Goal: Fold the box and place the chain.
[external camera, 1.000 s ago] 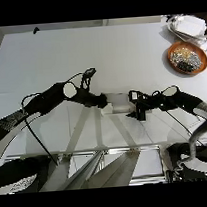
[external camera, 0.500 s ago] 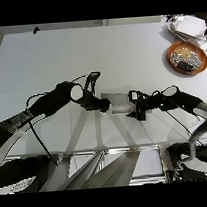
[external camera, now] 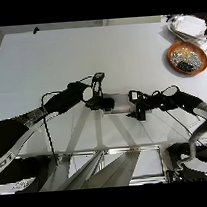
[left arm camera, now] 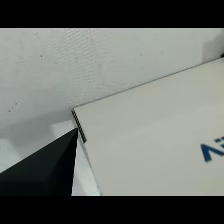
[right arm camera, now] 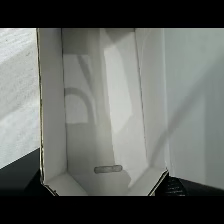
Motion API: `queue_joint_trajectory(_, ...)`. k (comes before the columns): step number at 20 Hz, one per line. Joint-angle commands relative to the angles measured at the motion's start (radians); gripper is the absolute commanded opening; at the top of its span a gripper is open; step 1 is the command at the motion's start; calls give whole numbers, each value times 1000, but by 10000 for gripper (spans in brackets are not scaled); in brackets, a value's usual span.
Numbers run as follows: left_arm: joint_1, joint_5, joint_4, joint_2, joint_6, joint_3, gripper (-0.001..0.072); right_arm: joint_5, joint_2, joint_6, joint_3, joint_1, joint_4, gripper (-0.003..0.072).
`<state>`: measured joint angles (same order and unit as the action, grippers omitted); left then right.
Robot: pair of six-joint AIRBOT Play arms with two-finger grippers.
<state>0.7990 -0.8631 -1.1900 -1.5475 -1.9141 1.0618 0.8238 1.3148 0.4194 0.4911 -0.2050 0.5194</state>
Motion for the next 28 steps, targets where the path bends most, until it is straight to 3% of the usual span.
queue_joint_trajectory(1,16,-51,-56,-37,-92,36,416,-1,-1,0,0,0,0,297)
queue_joint_trajectory(5,22,-84,-112,-40,-158,70,321,-1,-1,0,0,0,0,297)
queue_joint_trajectory(8,37,-94,-113,-48,-208,71,297,-1,-1,0,0,0,-1,297)
queue_joint_trajectory(13,64,-116,-141,-61,-291,71,67,-1,-1,0,0,0,0,297)
queue_joint_trajectory(15,69,-120,-168,-61,-341,71,19,-1,-1,0,0,0,0,297)
queue_joint_trajectory(17,70,-121,-167,-64,-357,71,38,-1,-1,0,0,0,0,297)
queue_joint_trajectory(19,77,-120,-164,-66,-358,71,201,-1,-1,0,0,0,0,297)
queue_joint_trajectory(21,82,-120,-162,-66,-362,71,218,-1,-1,0,0,0,-1,297)
queue_joint_trajectory(26,87,-121,-158,-72,-421,71,179,-1,-1,0,0,0,0,297)
queue_joint_trajectory(28,87,-123,-158,-72,-420,71,12,-1,-1,0,0,0,0,297)
